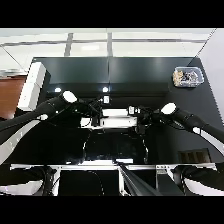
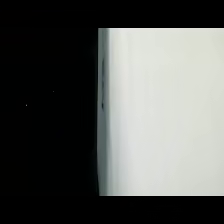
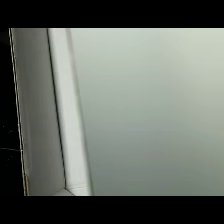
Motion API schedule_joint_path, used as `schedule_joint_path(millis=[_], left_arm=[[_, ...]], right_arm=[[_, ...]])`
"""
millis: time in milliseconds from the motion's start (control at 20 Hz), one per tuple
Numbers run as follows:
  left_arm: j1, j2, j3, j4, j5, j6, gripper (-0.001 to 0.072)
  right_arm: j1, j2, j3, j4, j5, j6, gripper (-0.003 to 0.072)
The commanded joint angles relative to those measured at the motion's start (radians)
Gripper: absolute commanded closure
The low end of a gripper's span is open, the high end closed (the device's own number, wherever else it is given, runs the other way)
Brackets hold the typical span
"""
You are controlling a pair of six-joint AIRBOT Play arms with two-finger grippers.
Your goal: Fold the box and place the chain.
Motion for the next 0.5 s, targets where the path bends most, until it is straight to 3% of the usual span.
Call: schedule_joint_path(millis=[0, 450], left_arm=[[0.000, 0.000, 0.000, 0.000, 0.001, 0.000, 0.0682], [0.000, 0.000, 0.000, 0.000, 0.003, 0.000, 0.0682]], right_arm=[[0.001, -0.001, 0.001, -0.005, 0.006, -0.001, -0.0020], [0.001, -0.003, 0.003, -0.013, 0.013, 0.000, -0.0020]])
